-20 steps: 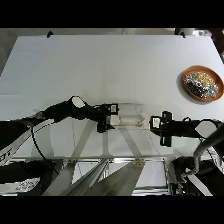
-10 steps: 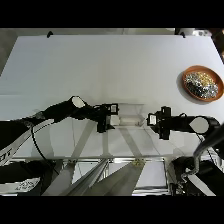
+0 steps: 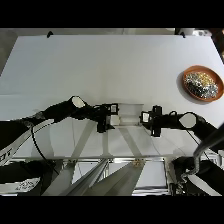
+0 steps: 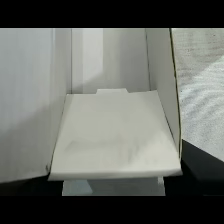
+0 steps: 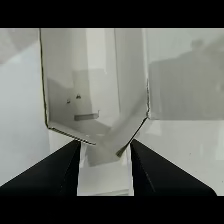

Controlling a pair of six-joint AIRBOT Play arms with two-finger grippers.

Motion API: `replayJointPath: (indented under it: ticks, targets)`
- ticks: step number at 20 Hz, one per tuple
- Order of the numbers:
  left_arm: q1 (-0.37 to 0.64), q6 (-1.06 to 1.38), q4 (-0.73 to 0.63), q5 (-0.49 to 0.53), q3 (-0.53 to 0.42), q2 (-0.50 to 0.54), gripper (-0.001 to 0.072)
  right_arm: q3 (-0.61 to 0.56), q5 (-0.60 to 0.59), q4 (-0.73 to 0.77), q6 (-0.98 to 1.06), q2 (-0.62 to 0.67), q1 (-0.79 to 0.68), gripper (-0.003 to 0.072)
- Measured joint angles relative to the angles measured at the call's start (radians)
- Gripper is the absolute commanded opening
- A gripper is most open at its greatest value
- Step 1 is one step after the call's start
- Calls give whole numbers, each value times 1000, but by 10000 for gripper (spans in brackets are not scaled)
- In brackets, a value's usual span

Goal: Fold the box and place the chain.

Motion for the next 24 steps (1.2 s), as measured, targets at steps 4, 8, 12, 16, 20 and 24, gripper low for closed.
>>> replayJointPath:
  ticks: [4,8,12,16,20,24]
  targets:
    - [0,0,0,0,0,0,387,0,-9,15,4,-6,5,274]
    - [0,0,0,0,0,0,387,0,31,23,8,-8,27,230]
    - [0,1,1,-2,0,0,387,0,14,55,10,-8,56,224]
    - [0,0,0,-2,0,0,387,0,-24,83,11,-10,66,132]
    - [0,0,0,-1,0,0,387,0,-33,92,10,-29,69,108]
    - [0,1,1,0,0,0,387,0,-37,95,7,-56,79,115]
